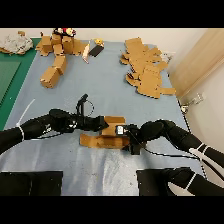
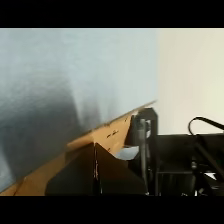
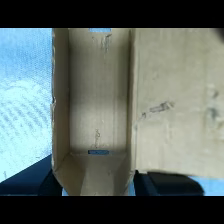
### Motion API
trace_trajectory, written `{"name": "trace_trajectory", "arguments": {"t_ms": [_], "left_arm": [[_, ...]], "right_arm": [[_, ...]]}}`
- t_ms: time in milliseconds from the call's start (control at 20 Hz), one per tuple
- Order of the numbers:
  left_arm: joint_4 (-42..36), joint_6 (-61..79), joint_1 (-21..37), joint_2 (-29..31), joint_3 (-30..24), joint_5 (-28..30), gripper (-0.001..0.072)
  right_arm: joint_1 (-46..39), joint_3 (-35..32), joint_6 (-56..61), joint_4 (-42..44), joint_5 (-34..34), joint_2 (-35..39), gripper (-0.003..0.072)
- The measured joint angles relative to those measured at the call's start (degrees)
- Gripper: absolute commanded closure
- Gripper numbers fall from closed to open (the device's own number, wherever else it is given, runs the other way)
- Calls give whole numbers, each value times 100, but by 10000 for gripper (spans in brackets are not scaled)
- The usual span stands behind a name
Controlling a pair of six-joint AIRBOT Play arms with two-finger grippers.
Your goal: Fold the box.
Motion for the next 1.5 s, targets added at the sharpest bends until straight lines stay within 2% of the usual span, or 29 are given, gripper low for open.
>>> {"name": "trace_trajectory", "arguments": {"t_ms": [250,800,1100,1350,1500], "left_arm": [[647,-575,-4,-201,0,-68,698],[857,-535,-4,-435,4,-260,697],[1106,214,267,254,4,-555,698],[2385,531,706,970,-68,-1185,698],[3427,774,684,1331,-142,-1574,699]], "right_arm": [[0,0,0,0,0,0,185],[2,-2,-13,-9,-15,0,185],[2,-2,-2,-4,-20,0,185],[2,-2,0,-2,-7,0,185],[2,-2,0,-2,-2,0,185]]}}
